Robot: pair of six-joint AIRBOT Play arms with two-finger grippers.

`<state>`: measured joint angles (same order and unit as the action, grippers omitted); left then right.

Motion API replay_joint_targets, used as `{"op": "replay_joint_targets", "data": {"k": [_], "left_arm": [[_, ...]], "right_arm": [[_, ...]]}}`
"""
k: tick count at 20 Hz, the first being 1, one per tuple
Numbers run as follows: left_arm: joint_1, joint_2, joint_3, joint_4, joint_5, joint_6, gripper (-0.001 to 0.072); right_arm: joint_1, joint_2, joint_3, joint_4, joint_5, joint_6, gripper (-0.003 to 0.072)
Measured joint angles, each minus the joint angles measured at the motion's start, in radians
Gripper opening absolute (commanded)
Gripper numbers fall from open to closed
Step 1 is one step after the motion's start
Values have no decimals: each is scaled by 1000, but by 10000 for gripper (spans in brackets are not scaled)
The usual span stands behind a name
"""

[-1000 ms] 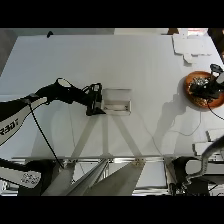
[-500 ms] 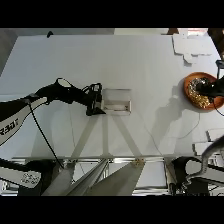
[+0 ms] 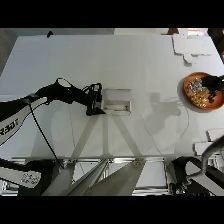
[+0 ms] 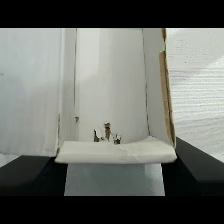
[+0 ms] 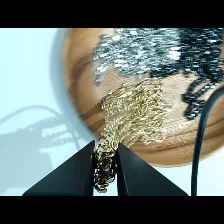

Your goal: Fold the box and place the chain.

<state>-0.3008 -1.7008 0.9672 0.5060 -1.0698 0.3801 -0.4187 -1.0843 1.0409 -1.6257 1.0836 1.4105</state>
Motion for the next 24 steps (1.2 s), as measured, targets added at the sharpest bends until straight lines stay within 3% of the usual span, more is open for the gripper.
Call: {"op": "replay_joint_targets", "data": {"k": [10, 17, 24], "left_arm": [[0, 0, 0, 0, 0, 0, 208], [0, 0, 0, 0, 0, 0, 208], [0, 0, 0, 0, 0, 0, 208]], "right_arm": [[471, 39, 0, 27, 92, 30, 7], [750, -5, 0, 57, 29, 151, 7], [906, -108, 0, 135, -126, 199, 8]]}}
